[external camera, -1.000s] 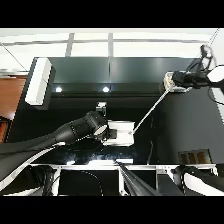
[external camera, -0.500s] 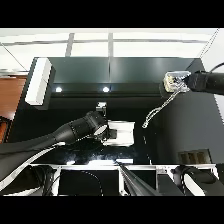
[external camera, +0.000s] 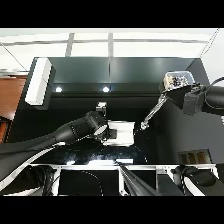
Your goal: Fold the box and place the chain.
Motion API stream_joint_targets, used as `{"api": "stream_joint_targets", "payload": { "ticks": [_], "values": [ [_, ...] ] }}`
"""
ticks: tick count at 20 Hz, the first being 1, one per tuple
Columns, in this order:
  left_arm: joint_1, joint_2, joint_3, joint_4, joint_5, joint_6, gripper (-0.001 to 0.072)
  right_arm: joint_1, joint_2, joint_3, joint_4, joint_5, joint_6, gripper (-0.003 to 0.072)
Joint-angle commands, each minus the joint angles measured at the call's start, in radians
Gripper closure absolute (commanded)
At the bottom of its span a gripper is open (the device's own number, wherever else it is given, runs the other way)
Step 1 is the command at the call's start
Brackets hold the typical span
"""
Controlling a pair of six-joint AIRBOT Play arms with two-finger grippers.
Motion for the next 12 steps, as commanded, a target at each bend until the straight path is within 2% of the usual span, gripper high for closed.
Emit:
{"api": "stream_joint_targets", "payload": {
  "ticks": [1,5,12],
  "values": [
    [0.000,0.000,0.000,0.000,0.000,0.000,0.0683,0.031,0.006,0.066,0.005,0.000,0.000,0.0679],
    [0.000,0.000,0.000,0.000,0.000,0.000,0.0683,0.031,0.006,0.169,0.018,0.026,0.012,0.0679],
    [0.000,0.000,0.000,0.000,0.000,0.000,0.0683,0.031,0.005,0.251,0.046,0.008,0.012,0.0679]
  ]
}}
